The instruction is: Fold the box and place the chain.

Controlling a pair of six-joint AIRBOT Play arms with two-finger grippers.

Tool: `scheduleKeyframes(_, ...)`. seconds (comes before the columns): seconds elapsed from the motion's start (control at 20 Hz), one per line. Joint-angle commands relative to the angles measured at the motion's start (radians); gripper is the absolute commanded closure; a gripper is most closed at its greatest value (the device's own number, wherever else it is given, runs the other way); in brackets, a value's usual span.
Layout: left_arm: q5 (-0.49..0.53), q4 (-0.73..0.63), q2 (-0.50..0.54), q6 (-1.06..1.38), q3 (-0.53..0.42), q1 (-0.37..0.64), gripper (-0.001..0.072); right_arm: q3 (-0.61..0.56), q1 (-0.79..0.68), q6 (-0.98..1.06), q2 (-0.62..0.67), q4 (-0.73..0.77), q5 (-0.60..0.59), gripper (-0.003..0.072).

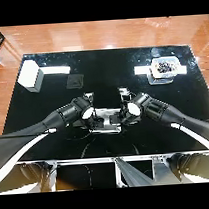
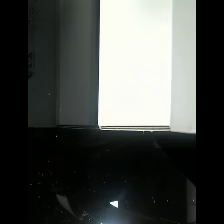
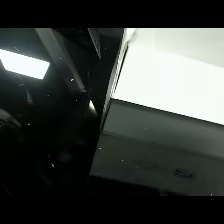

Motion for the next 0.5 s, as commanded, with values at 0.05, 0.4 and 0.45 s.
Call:
scheduleKeyframes(0.05,0.003,0.0,0.0,0.0,0.0,-0.001,0.0685,0.034,0.013,0.045,-0.043,-0.003,0.042,0.0387)
scheduleKeyframes(0.4,0.004,0.001,0.0,0.0,0.0,-0.001,0.0685,0.034,0.014,0.08,-0.078,0.0,0.067,0.0387)
scheduleKeyframes(0.45,0.004,0.001,0.0,0.0,0.0,-0.001,0.0685,0.034,0.014,0.08,-0.078,-0.001,0.067,0.0388)
